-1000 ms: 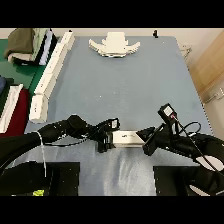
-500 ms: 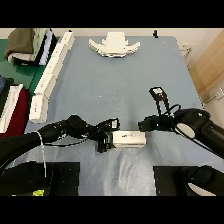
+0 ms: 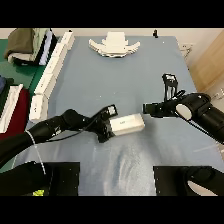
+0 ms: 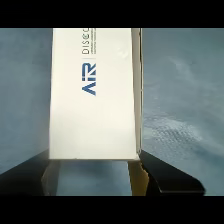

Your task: Fold the box.

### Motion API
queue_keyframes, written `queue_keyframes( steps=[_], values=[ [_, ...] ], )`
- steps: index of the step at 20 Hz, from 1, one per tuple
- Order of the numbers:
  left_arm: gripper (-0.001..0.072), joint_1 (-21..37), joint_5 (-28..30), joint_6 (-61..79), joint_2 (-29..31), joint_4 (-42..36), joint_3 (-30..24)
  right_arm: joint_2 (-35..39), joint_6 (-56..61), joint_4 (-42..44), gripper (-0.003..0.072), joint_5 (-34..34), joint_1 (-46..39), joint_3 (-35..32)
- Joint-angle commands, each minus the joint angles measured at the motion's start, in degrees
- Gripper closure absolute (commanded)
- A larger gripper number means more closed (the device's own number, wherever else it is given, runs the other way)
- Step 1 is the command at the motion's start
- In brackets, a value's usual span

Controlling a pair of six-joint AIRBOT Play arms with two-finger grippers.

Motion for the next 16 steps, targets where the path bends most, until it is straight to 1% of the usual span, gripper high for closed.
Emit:
queue_keyframes(
  steps=[1, 2, 4, 6, 8, 12, 14, 16],
  values=[
    [0.0248, 6.69, 5.14, -22.62, 1.20, 15.61, 3.61, -0.33, 1.51, -1.55, 0.0682, 0.00, -1.70, 0.42],
    [0.0248, 10.10, 5.11, -28.68, 0.55, 21.05, 5.77, -0.33, 1.49, -1.57, 0.0682, 0.00, -2.05, 0.42],
    [0.0248, 18.36, 4.07, -39.10, -2.54, 29.75, 12.63, -0.35, 1.51, -2.51, 0.0682, -0.07, -2.10, 0.42],
    [0.0248, 25.46, 1.55, -42.56, -7.76, 32.33, 20.94, -0.39, 1.51, -2.86, 0.0682, -0.17, -2.10, 0.42],
    [0.0248, 31.54, -1.14, -43.01, -15.23, 32.44, 30.80, -0.39, 1.51, -3.06, 0.0682, -0.22, -2.10, 0.42],
    [0.0248, 38.56, -5.70, -45.18, -30.60, 32.61, 48.48, -0.39, 1.53, -3.08, 0.0682, -1.66, -2.08, 0.42],
    [0.0248, 40.00, -7.02, -47.43, -36.96, 33.22, 54.99, -0.39, 1.53, -3.08, 0.0682, -2.60, -2.08, 0.42],
    [0.0248, 40.41, -7.32, -51.67, -41.97, 35.95, 60.02, -0.39, 1.53, -3.13, 0.0682, -3.80, -2.08, 0.42]
  ],
)
